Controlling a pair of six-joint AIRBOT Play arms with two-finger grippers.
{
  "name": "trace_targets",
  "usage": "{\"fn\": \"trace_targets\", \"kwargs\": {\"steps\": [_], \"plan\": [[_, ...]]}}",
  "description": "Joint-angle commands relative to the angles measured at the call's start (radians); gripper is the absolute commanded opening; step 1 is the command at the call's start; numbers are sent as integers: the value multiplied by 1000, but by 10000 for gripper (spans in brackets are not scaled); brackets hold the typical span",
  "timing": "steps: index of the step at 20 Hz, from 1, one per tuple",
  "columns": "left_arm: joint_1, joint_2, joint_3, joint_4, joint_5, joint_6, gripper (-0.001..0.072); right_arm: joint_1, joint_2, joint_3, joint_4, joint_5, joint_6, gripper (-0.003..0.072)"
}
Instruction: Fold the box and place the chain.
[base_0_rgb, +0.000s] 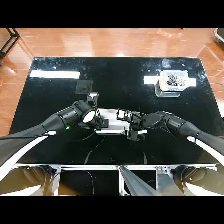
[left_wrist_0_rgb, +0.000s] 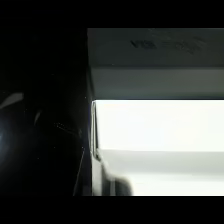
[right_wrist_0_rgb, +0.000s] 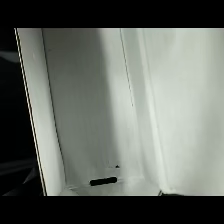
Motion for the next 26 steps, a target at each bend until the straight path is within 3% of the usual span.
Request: {"fn": "trace_targets", "kwargs": {"steps": [1, 10, 17, 26], "plan": [[0, -1, 1, 18, 3, -23, 292, 0, 0, 0, 0, -6, 0, 355], [0, -53, 39, 27, -3, -24, 291, 2, 0, 0, 0, -6, 0, 355], [2, -80, 88, 25, -105, 10, 290, 2, 0, 0, 1, -7, 0, 355], [2, -79, 89, 24, -91, 10, 293, 2, 0, 0, 0, -15, 0, 355]]}}
